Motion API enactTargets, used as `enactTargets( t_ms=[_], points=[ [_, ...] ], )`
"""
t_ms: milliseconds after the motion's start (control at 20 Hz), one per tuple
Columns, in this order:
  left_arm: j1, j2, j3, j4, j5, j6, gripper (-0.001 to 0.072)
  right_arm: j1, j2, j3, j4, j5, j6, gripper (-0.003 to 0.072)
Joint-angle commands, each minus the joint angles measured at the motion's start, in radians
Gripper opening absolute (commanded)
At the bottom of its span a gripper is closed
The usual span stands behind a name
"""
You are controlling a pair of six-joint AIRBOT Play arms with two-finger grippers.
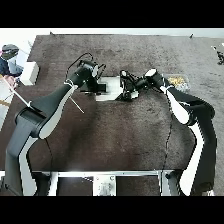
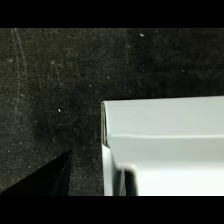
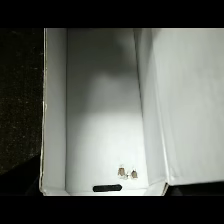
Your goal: Fold the box and place the chain.
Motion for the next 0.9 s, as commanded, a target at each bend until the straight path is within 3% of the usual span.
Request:
enactTargets(
  t_ms=[0, 250, 350, 650, 750, 850],
  points=[
    [-0.001, -0.008, 0.003, 0.031, 0.021, -0.046, 0.0203, 0.0, 0.0, 0.0, 0.0, 0.0, 0.0, 0.0451],
    [-0.001, -0.009, 0.003, 0.034, 0.036, -0.077, 0.018, 0.001, 0.0, 0.0, 0.0, 0.0, 0.0, 0.0451],
    [-0.001, -0.009, 0.003, 0.034, 0.036, -0.078, 0.0012, 0.0, 0.0, 0.0, 0.0, 0.0, 0.0, 0.0451],
    [-0.001, -0.022, 0.003, 0.023, 0.018, -0.08, 0.0014, 0.0, 0.0, 0.0, 0.0, 0.0, 0.0, 0.0451],
    [-0.001, -0.02, 0.017, 0.014, 0.034, -0.018, 0.0273, 0.0, 0.0, 0.0, 0.0, 0.0, 0.0, 0.0451],
    [-0.001, -0.018, 0.044, 0.008, 0.024, 0.043, 0.0316, 0.0, 0.0, 0.0, 0.0, 0.0, 0.0, 0.0451]
  ],
)
